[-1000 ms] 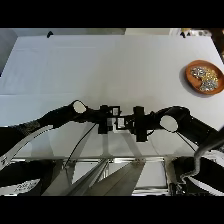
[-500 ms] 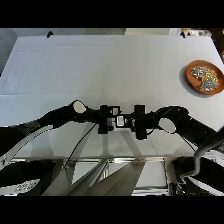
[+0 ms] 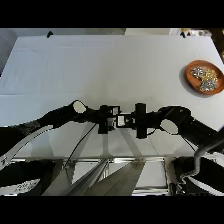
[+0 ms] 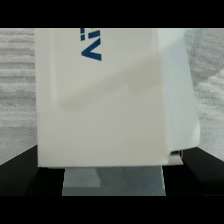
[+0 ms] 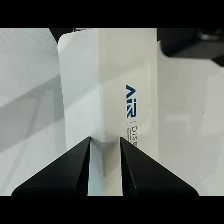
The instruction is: Fold the box and place the chain.
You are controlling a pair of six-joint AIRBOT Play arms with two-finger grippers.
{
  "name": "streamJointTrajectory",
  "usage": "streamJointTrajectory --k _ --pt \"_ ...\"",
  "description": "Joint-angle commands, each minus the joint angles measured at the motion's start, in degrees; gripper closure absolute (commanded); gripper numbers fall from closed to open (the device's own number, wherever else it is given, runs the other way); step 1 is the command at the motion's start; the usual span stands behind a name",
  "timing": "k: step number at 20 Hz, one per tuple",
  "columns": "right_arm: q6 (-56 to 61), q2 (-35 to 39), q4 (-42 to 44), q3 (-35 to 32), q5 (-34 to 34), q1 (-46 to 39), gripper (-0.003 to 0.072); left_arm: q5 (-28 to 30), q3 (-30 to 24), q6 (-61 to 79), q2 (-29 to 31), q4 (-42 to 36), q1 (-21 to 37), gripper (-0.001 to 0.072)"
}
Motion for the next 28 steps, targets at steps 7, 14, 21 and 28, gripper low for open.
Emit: streamJointTrajectory --k 7,14,21,28 --pt "0.9 2.1 -1.3 0.1 -1.4 0.0 0.0527 0.0 0.0 0.2 0.0 0.2 0.0 0.0697" --pt "1.5 2.8 -0.7 0.1 -1.3 0.0 0.0533 0.0 0.0 0.2 0.0 0.2 0.0 0.0697" --pt "1.5 -1.1 -0.4 0.1 -1.5 0.0 0.0569 0.0 0.0 0.2 0.0 0.2 0.0 0.0697" --pt "1.1 -1.1 3.6 0.1 5.6 0.0 0.0372 0.0 0.0 0.2 0.0 0.2 0.0 0.0697"
